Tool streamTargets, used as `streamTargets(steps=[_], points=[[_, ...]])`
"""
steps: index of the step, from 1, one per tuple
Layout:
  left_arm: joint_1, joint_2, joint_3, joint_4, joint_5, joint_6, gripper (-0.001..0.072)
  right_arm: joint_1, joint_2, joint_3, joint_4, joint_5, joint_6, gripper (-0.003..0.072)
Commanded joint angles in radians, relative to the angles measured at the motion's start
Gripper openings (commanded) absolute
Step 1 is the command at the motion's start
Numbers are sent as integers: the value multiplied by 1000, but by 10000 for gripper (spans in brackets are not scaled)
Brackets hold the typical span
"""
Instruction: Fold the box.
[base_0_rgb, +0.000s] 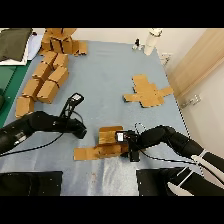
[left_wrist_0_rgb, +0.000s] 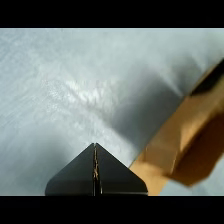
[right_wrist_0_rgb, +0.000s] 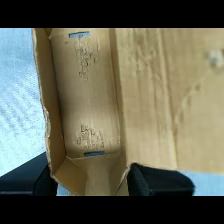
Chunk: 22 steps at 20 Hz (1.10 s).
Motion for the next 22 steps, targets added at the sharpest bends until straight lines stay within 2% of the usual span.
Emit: streamTargets(steps=[1, 3, 4, 5, 9, 13, 15, 17, 19, 22], points=[[21, 138, 1, 177, -243, 34, 12, 0, 1, 0, -2, 2, 0, 562], [-26, 180, 1, 177, -338, 126, 23, 0, 1, 0, -2, 2, 0, 561], [-60, 184, 0, 176, -349, 130, 394, 0, 1, 0, -2, 2, 0, 561], [-91, 178, -4, 176, -336, 129, 695, 0, 1, 0, -2, 2, 0, 562], [-237, 93, -18, 177, -318, 243, 691, 0, 1, 0, -2, 2, 0, 562], [-348, -17, -19, 176, -137, 263, 691, 0, 1, 0, -2, 2, 0, 562], [-363, -58, -19, 164, -34, 266, 691, 0, 1, 0, -2, 2, 0, 561], [-363, -85, -19, 62, 30, 332, 691, 0, 1, 0, -2, 2, 0, 561], [-363, -93, -26, -44, 49, 440, 691, 0, 1, 0, -2, 2, 0, 561], [-357, -91, -62, -66, 71, 455, 691, 0, 1, 0, -2, 2, 0, 561]])
